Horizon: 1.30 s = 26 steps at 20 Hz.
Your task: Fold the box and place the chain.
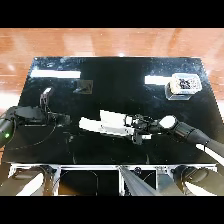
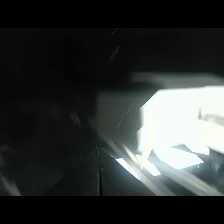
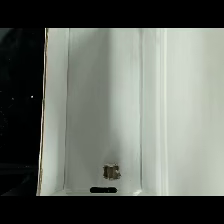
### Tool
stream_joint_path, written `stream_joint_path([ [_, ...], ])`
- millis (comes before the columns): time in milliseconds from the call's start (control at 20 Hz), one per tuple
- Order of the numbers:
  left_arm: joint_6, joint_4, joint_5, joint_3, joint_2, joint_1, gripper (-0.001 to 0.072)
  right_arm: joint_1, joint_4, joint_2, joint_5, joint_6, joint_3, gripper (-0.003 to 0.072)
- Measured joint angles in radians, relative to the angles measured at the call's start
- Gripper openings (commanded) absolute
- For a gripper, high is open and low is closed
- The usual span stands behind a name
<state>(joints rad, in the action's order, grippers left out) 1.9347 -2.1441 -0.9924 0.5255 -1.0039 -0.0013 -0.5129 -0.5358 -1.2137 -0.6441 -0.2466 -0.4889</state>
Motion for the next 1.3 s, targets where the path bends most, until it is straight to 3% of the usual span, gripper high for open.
stream_joint_path([
  [250,0.025,-0.117,-0.031,0.022,-0.186,0.006,0.0021,0.0,0.0,0.0,0.0,0.0,0.0,0.0617],
  [650,0.095,-0.188,-0.08,0.145,-0.382,-0.142,0.0023,0.0,0.0,0.0,0.0,0.0,0.0,0.0617],
  [700,0.098,-0.188,-0.087,0.157,-0.39,-0.153,0.0065,0.0,0.0,0.0,0.0,0.0,0.0,0.0617],
  [750,0.101,-0.188,-0.097,0.167,-0.397,-0.16,0.0219,0.0,0.0,0.0,0.0,0.0,0.0,0.0617],
  [850,0.101,-0.191,-0.13,0.184,-0.404,-0.169,0.0645,0.0,0.0,0.0,0.0,0.0,0.0,0.0617],
  [1300,0.099,-0.199,-0.299,0.275,-0.411,-0.185,0.0637,0.0,0.0,0.0,0.0,0.0,0.0,0.0617],
])
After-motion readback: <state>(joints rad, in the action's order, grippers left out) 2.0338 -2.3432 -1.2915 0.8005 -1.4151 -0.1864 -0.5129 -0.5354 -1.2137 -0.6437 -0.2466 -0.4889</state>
